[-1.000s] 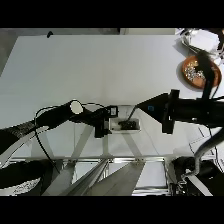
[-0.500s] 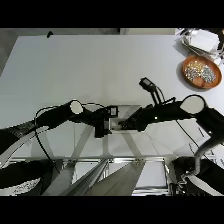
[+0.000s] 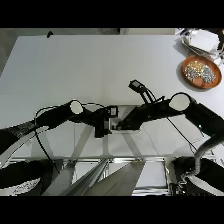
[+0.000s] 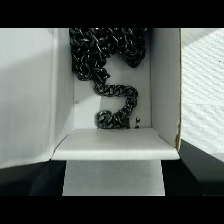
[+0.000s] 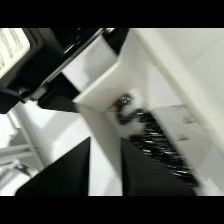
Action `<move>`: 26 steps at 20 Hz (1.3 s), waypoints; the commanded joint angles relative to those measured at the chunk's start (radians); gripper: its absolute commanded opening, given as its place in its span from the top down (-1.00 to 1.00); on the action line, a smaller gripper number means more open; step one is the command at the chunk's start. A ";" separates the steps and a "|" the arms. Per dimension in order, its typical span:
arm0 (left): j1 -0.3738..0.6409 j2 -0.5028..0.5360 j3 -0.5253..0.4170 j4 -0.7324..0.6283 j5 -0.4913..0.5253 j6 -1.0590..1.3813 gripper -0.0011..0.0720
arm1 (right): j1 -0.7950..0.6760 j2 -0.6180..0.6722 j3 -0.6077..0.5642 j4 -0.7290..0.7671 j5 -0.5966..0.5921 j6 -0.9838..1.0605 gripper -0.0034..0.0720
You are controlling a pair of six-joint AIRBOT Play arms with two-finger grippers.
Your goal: Fold the box and place the chain.
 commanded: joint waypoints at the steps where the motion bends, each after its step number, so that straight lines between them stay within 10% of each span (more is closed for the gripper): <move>1: 0.000 0.001 0.000 0.000 0.000 0.000 0.19 | -0.072 -0.002 0.121 -0.183 0.120 0.005 0.50; 10: 0.000 0.001 0.000 0.000 0.000 0.000 0.19 | -0.197 -0.118 0.287 -0.204 0.065 -0.222 0.49; 26: 0.000 0.001 0.000 0.000 0.000 0.000 0.19 | -0.018 -0.241 0.286 -0.156 0.426 -0.422 -0.05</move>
